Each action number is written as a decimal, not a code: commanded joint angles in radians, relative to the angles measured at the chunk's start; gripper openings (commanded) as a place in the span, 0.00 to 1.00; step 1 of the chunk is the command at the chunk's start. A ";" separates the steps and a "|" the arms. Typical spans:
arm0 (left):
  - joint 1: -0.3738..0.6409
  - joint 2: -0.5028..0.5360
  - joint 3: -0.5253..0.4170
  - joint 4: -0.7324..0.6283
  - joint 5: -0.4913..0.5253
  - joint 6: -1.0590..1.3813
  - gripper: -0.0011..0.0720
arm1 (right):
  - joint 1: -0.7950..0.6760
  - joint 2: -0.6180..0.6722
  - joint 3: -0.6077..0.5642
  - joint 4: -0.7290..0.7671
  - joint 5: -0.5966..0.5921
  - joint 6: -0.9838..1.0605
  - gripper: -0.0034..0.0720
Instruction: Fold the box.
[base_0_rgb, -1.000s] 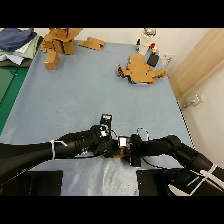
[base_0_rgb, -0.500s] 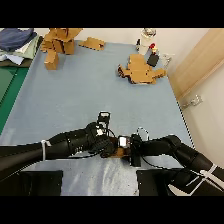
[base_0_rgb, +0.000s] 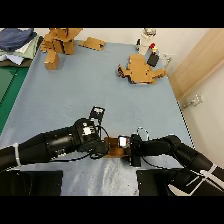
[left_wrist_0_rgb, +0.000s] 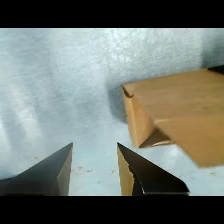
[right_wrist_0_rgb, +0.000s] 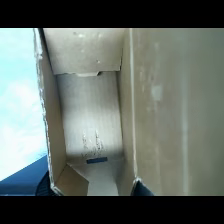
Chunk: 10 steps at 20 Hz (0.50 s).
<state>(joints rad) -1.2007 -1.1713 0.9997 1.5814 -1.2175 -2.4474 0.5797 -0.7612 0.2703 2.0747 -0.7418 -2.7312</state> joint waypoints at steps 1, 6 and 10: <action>-0.001 0.042 0.000 0.013 -0.050 0.040 0.53 | 0.000 0.000 0.000 0.000 0.000 0.000 0.70; 0.000 0.042 -0.012 -0.015 0.086 0.160 0.54 | 0.000 0.000 0.000 0.000 0.000 0.000 0.70; 0.042 -0.002 -0.014 -0.019 0.118 0.155 0.74 | 0.000 0.000 0.000 0.000 0.000 0.000 0.70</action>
<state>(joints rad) -1.1801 -1.1534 0.9882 1.5723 -1.1454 -2.3123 0.5797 -0.7612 0.2703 2.0747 -0.7422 -2.7316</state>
